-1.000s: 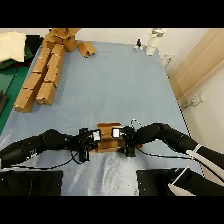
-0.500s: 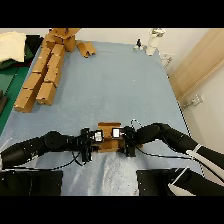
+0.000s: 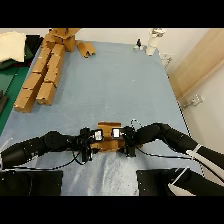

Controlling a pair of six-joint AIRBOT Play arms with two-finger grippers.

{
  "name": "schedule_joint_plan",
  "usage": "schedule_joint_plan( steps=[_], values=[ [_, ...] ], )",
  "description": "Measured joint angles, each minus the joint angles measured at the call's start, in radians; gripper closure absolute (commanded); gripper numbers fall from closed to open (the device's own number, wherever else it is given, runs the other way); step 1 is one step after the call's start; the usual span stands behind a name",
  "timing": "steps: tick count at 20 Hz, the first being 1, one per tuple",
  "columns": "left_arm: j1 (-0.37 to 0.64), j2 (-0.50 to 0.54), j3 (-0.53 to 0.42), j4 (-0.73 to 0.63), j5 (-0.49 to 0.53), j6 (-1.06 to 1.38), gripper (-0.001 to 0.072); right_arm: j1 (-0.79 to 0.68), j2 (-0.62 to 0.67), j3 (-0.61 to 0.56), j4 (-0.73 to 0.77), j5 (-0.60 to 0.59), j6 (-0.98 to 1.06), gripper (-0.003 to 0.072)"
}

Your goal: Fold the box.

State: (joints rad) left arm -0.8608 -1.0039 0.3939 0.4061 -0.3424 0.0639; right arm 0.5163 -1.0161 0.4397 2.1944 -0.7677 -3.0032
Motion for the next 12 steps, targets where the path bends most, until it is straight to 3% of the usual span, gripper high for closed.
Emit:
schedule_joint_plan(
  steps=[4, 8, 9, 11, 12],
  values=[
    [0.000, 0.000, 0.000, 0.000, 0.001, 0.000, 0.0286, 0.000, 0.000, 0.000, 0.000, 0.000, 0.000, 0.0184],
    [0.000, 0.000, 0.000, 0.011, 0.009, -0.004, 0.0257, 0.000, 0.000, 0.000, 0.000, 0.000, 0.001, 0.0184],
    [0.001, 0.000, 0.000, 0.013, 0.011, -0.005, 0.0282, 0.000, 0.000, 0.000, 0.000, 0.000, 0.002, 0.0184],
    [0.001, 0.000, 0.000, 0.017, 0.017, -0.008, 0.0614, 0.000, 0.000, 0.000, 0.001, 0.000, 0.002, 0.0184],
    [0.001, 0.001, 0.000, 0.020, 0.019, -0.010, 0.0665, 0.000, 0.000, 0.000, 0.001, 0.000, 0.002, 0.0184]
  ],
)
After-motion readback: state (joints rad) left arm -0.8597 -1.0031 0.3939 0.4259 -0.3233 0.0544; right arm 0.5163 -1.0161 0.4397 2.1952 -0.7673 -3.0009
